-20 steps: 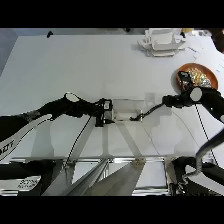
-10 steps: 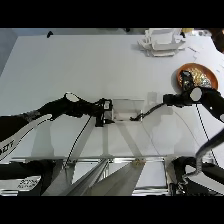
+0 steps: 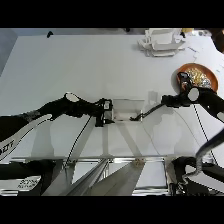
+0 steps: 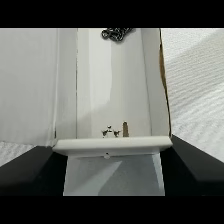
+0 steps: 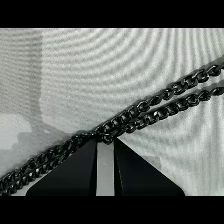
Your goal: Fold the box and place the chain.
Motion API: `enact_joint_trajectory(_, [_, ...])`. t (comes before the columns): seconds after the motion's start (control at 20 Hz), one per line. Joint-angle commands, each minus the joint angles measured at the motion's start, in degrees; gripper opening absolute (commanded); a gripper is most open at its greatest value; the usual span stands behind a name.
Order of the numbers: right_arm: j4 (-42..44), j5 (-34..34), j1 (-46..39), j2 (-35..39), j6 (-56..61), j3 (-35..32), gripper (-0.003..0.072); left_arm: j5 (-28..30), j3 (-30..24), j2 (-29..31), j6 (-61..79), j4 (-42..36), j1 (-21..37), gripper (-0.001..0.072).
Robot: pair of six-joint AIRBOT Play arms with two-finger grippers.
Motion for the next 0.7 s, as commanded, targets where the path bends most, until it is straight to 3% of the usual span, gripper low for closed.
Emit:
enact_joint_trajectory(0.0, [-0.96,0.17,-0.04,1.09,-0.09,-0.04,0.001,0.02,0.02,0.0,0.02,0.0,0.02,0.0138])
enact_joint_trajectory(0.5, [0.42,8.94,1.31,20.33,-3.06,-0.04,0.0011,0.02,0.02,0.0,0.02,-0.02,0.02,0.0138])
enact_joint_trajectory(0.65, [1.6,8.7,2.1,21.07,-3.39,-0.11,0.0021,0.02,0.02,0.0,0.02,0.0,0.02,0.0138])
